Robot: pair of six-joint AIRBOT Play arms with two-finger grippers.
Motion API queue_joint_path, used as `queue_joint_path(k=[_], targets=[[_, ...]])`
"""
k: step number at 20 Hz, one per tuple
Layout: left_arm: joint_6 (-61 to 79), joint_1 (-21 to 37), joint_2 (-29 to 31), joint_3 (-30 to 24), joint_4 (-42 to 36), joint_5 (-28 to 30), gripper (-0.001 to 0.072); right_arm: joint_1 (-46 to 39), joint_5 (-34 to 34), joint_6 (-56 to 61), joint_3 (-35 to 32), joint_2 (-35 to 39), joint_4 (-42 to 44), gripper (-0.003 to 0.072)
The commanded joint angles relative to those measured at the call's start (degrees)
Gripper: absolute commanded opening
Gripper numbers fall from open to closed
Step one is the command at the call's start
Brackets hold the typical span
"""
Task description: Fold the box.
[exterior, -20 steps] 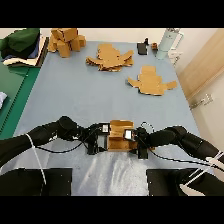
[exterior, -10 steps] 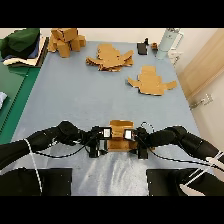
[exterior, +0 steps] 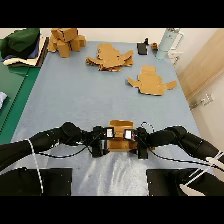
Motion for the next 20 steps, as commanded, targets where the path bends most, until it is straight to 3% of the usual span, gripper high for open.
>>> queue_joint_path(k=[1,8,10,20], targets=[[-0.09,-0.9,-0.5,0.48,-0.74,0.39,0.0705,0.02,0.0,0.0,-0.04,0.04,0.0,0.0538],[-3.06,-1.03,-1.62,1.64,0.63,1.2,0.0703,0.02,0.0,0.02,-0.04,0.04,0.0,0.0538],[-4.72,-1.03,-2.08,2.16,2.27,0.81,0.0505,0.02,0.0,0.0,-0.04,0.04,0.02,0.0538],[-4.61,-1.38,-2.12,2.19,3.37,0.13,0.0506,0.02,0.0,0.0,-0.04,0.04,0.02,0.0538]])
